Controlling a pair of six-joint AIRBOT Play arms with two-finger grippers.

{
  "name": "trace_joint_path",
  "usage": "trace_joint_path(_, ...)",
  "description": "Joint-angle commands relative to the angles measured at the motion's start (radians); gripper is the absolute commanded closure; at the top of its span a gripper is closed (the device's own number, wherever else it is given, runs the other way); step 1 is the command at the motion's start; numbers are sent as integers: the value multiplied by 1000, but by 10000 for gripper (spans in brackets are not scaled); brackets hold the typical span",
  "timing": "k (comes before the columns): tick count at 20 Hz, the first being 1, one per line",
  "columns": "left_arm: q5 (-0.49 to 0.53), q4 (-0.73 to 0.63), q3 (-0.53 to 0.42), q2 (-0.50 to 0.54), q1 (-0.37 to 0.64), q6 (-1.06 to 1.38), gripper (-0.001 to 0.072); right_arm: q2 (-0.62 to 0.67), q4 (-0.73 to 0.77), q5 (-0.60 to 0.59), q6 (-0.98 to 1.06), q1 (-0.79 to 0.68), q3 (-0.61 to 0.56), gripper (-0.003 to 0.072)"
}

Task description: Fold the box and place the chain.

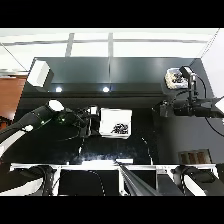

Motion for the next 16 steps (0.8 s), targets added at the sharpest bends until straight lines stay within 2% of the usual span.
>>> trace_joint_path(1,7,-28,1,0,-7,36,2,0,0,0,0,0,0,353)
trace_joint_path(11,35,-26,1,-7,-42,39,5,0,0,0,0,0,0,353)
trace_joint_path(12,35,-26,1,-7,-42,39,47,0,0,0,0,0,0,353)
trace_joint_path(13,34,-26,1,-7,-42,39,156,0,0,-2,0,0,0,353)
trace_joint_path(14,34,-26,1,-7,-42,39,226,0,1,-9,0,1,-2,353)
trace_joint_path(16,34,-26,1,-7,-42,39,226,-5,1,-63,1,31,-13,353)
